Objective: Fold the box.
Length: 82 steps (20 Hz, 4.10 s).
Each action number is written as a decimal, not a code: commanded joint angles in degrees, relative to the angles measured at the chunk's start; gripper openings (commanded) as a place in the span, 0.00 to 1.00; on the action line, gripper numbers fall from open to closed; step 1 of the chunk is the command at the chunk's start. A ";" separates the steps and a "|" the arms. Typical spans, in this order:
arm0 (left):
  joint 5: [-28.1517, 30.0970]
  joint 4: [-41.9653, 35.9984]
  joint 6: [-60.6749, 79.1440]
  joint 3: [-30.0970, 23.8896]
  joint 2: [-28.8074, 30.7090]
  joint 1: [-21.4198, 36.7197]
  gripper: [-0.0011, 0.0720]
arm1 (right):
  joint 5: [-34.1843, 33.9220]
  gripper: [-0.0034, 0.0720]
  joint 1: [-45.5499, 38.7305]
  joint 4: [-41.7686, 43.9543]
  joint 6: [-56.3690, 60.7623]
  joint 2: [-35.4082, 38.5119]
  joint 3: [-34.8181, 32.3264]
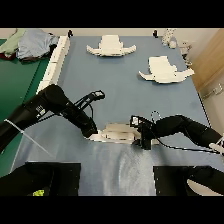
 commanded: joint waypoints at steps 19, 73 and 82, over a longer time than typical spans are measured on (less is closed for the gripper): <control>4.76 -17.90 -10.21 14.14 -30.58 1.84 0.03 | 0.26 0.64 0.07 -1.95 0.00 -0.02 0.07; 18.62 -0.04 32.72 -16.55 14.99 3.76 0.92 | 1.95 0.64 3.54 -5.99 0.00 -0.07 0.15; 25.00 -12.35 55.17 -18.12 2.58 -0.90 0.55 | 1.95 0.64 3.54 -5.99 0.00 -0.07 0.15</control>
